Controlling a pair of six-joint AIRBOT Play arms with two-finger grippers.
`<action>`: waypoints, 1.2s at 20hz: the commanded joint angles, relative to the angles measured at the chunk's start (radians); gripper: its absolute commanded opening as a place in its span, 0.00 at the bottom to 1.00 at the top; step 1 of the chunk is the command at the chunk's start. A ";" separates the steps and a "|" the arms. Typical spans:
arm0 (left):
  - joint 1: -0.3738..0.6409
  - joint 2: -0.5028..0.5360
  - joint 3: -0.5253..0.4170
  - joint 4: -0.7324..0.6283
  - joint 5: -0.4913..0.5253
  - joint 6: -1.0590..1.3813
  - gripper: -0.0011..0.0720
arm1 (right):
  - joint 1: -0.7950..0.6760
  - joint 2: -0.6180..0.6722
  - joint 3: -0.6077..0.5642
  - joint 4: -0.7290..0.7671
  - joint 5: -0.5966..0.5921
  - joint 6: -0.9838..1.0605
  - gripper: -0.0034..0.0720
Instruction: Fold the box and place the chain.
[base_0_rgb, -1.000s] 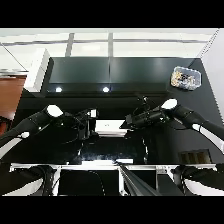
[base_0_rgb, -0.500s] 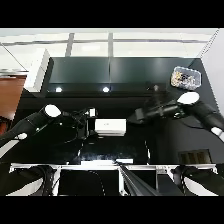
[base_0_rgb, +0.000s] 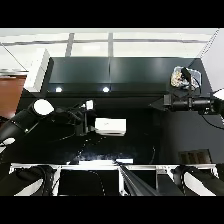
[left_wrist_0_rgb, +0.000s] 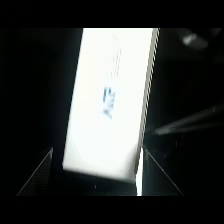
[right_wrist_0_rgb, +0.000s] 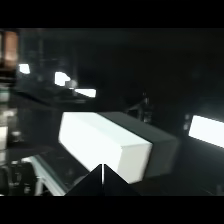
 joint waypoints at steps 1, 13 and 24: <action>-0.085 -0.034 0.061 -0.066 0.075 -0.026 0.98 | -0.030 0.004 0.000 -0.059 0.006 0.006 0.06; -0.140 -0.263 0.212 0.009 -0.056 -0.182 0.98 | -0.030 0.004 0.000 -0.056 0.014 0.006 0.06; -0.187 -0.265 0.212 0.107 -0.058 -0.126 0.98 | -0.030 0.004 0.000 -0.056 0.003 0.006 0.06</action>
